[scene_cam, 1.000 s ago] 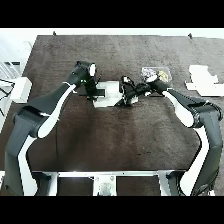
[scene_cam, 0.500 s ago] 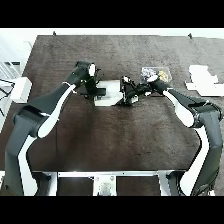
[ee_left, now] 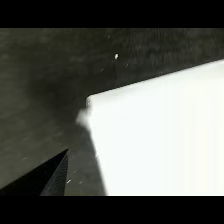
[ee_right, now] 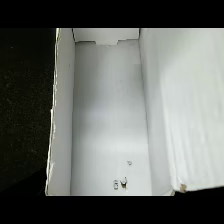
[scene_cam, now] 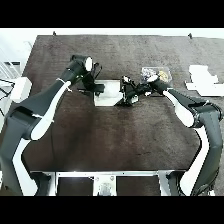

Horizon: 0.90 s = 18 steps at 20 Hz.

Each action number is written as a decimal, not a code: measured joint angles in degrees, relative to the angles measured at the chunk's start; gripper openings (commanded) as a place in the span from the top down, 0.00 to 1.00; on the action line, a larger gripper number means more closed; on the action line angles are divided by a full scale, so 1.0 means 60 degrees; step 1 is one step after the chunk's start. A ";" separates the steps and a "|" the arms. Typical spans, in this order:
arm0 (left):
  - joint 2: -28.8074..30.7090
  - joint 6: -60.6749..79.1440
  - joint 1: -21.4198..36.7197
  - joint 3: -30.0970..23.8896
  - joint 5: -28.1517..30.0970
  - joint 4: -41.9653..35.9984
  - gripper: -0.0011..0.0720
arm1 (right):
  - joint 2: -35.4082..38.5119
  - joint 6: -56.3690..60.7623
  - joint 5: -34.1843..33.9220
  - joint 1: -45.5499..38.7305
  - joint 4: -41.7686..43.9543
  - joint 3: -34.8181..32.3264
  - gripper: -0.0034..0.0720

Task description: Fold the box and place the chain.

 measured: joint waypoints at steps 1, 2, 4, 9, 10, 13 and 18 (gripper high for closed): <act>0.0109 0.0131 0.0007 0.0000 -0.0113 0.0022 0.31 | 0.0000 0.0000 0.0000 0.0000 0.0000 0.0000 0.24; 0.0251 0.0277 0.0025 0.0000 -0.0277 0.0036 0.31 | 0.0000 0.0000 0.0000 0.0004 0.0000 0.0000 0.24; 0.0590 0.0659 0.0106 0.0022 -0.0517 -0.0011 0.31 | 0.0000 0.0000 0.0000 0.0000 0.0000 0.0000 0.24; 0.1337 0.2171 0.0743 0.0015 -0.1096 -0.0146 0.31 | 0.0000 0.0000 0.0004 0.0000 0.0000 0.0000 0.24; 0.1494 0.2546 0.0936 0.0022 -0.1144 -0.0346 0.31 | 0.0000 0.0000 0.0004 0.0000 0.0000 0.0000 0.24; 0.1719 0.3821 0.1654 0.0004 -0.1501 -0.1366 0.31 | 0.0000 0.0000 0.0004 0.0000 0.0004 0.0000 0.24; 0.1891 0.6524 0.2856 -0.0616 -0.1756 -0.4324 0.26 | 0.0000 0.0000 0.0004 0.0000 0.0000 0.0000 0.24</act>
